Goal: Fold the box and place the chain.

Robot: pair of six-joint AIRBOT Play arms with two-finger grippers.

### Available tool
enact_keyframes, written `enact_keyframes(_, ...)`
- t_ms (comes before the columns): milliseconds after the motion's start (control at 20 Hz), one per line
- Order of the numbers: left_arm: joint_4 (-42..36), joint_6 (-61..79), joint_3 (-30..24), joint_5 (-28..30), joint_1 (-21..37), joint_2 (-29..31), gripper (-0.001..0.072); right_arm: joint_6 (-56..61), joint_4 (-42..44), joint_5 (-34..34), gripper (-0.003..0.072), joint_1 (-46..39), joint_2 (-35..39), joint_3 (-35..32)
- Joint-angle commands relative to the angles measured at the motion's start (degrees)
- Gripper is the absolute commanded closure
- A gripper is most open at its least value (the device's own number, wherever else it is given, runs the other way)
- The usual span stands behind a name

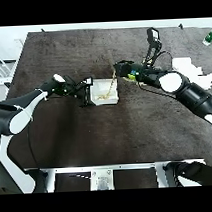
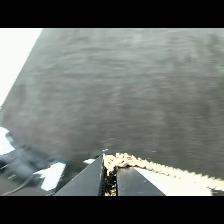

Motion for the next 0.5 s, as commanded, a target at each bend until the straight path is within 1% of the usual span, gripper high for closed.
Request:
enact_keyframes(0, 0.0, 0.0, 0.0, 0.0, 0.0, 0.0, 0.0287, 0.0, 0.2, 0.3, 0.0677, 4.8, 1.6, 0.1)
enact_keyframes(150, 0.0, 0.0, 0.0, 0.0, 0.0, 0.0, 0.0287, 0.1, 0.2, 0.3, 0.0677, 8.0, 1.5, 0.1)
enact_keyframes(450, 0.0, 0.0, 0.0, 0.0, 0.0, 0.0, 0.0287, 1.6, 0.0, 0.3, 0.0678, 10.3, 1.1, 0.0)
